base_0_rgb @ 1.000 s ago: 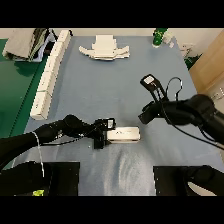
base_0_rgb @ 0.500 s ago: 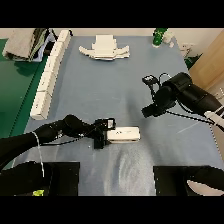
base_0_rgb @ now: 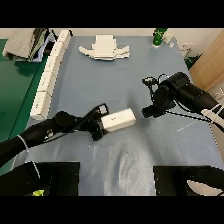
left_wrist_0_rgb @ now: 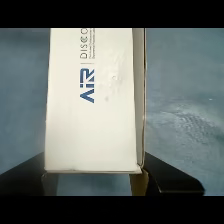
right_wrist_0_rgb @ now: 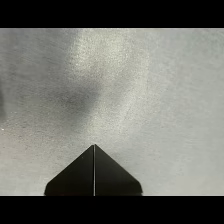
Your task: Fold the box.
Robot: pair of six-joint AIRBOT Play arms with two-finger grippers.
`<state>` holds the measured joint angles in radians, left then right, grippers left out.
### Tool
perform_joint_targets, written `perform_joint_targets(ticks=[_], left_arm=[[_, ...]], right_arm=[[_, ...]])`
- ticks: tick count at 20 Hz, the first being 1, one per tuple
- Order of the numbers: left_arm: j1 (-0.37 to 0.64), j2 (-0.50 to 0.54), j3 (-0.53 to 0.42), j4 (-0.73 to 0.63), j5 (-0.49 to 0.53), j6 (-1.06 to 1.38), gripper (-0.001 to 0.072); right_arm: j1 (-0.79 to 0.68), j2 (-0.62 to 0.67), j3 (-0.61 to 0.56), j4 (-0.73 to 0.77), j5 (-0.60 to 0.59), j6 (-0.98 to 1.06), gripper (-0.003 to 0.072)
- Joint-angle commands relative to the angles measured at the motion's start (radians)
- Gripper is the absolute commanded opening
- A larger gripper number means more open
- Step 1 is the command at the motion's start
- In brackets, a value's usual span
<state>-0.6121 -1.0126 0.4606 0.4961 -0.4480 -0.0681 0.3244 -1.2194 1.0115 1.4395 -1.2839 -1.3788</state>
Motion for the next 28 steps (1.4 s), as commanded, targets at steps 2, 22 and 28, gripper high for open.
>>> perform_joint_targets(ticks=[2, 22, 28], left_arm=[[0.218, 0.041, 0.061, 0.325, 0.054, -0.554, 0.0393], [0.626, -0.789, 1.056, 0.737, -0.126, -1.149, 0.0393], [0.626, -0.877, 1.156, 0.749, -0.146, -1.189, 0.0393]], right_arm=[[-0.001, -0.001, 0.001, 0.000, -0.001, 0.002, 0.0005], [-0.001, -0.001, 0.001, 0.000, 0.000, 0.002, 0.0005], [-0.001, -0.001, 0.001, 0.000, 0.000, 0.002, 0.0005]])
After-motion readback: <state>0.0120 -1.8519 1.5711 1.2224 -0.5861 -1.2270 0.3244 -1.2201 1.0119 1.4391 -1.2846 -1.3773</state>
